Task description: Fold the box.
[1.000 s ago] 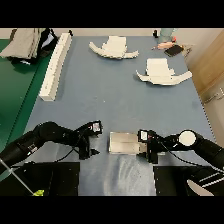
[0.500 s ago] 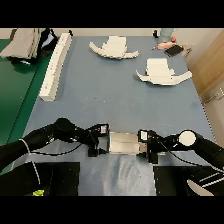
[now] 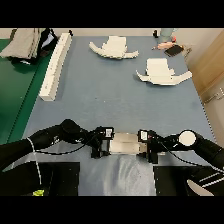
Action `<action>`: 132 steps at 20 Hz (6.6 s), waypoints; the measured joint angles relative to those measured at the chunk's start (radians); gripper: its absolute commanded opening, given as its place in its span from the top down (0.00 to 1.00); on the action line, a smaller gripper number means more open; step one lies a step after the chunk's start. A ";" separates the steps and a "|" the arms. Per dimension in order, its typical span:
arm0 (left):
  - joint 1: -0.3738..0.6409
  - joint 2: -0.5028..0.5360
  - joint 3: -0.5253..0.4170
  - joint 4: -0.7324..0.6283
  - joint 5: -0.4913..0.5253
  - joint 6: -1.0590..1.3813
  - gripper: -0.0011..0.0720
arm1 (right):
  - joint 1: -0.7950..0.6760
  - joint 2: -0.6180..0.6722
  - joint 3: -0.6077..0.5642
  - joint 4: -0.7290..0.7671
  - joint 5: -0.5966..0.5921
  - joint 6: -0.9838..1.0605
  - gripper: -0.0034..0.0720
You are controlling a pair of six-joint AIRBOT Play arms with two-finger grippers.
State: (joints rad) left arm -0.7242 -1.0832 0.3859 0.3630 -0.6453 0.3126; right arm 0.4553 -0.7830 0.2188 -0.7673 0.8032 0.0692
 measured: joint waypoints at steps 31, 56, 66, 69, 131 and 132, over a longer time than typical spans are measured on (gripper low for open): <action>-0.099 -0.026 0.021 0.103 0.050 -0.157 0.02 | 0.000 0.000 0.000 0.000 0.002 0.000 0.28; -0.092 -0.026 0.021 0.086 0.134 -0.185 0.02 | 0.000 0.000 0.000 0.001 -0.002 0.001 0.28; -0.092 -0.025 0.020 0.097 0.100 -0.143 0.02 | 0.000 0.000 0.000 0.000 -0.001 0.000 0.28; -0.093 -0.025 0.019 0.093 0.098 -0.142 0.02 | 0.000 0.000 0.000 0.000 -0.001 0.000 0.28; -0.111 -0.025 0.019 0.085 0.108 -0.145 0.17 | 0.000 0.518 0.007 0.087 0.207 0.778 0.00; -0.111 -0.025 0.019 0.085 0.108 -0.145 0.17 | 0.000 0.519 0.007 0.133 0.209 0.810 0.00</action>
State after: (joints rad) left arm -0.8352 -1.1080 0.4053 0.4484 -0.5377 0.1677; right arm 0.4549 -0.2642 0.2260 -0.6342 1.0122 0.8795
